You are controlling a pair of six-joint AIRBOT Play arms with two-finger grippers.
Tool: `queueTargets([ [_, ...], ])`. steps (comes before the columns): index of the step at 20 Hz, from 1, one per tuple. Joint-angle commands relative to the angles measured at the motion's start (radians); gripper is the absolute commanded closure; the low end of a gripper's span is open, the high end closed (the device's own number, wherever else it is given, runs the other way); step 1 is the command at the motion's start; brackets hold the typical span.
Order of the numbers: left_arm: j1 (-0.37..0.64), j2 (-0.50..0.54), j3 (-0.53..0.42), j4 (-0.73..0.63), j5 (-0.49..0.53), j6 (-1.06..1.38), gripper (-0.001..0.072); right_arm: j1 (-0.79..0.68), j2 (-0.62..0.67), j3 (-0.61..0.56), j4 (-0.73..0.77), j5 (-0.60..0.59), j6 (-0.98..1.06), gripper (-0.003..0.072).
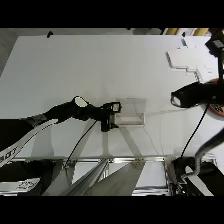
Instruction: Fold the box and place the chain.
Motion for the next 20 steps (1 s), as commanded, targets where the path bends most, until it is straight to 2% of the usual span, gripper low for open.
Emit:
queueTargets([
  [1, 0.000, 0.000, 0.000, 0.000, 0.000, 0.000, 0.0422, 0.191, 0.018, 0.001, 0.029, 0.021, -0.002, 0.0669],
  [5, 0.000, 0.000, 0.000, 0.000, 0.000, 0.000, 0.0422, 0.392, 0.010, 0.000, 0.053, -0.106, -0.002, 0.0669],
  [9, 0.000, 0.000, 0.000, 0.000, 0.000, 0.000, 0.0422, 0.547, -0.060, 0.000, 0.011, -0.196, -0.002, 0.0669],
  [13, 0.000, 0.000, 0.000, 0.000, 0.000, 0.000, 0.0422, 0.562, -0.145, -0.001, -0.101, -0.200, 0.007, 0.0668],
  [16, 0.000, 0.000, 0.000, 0.000, 0.000, 0.000, 0.0422, 0.562, -0.199, -0.003, -0.108, -0.200, 0.007, 0.0668],
  [20, 0.000, 0.000, 0.000, 0.000, 0.000, 0.000, 0.0422, 0.562, -0.207, -0.048, -0.188, -0.204, 0.052, 0.0668],
])
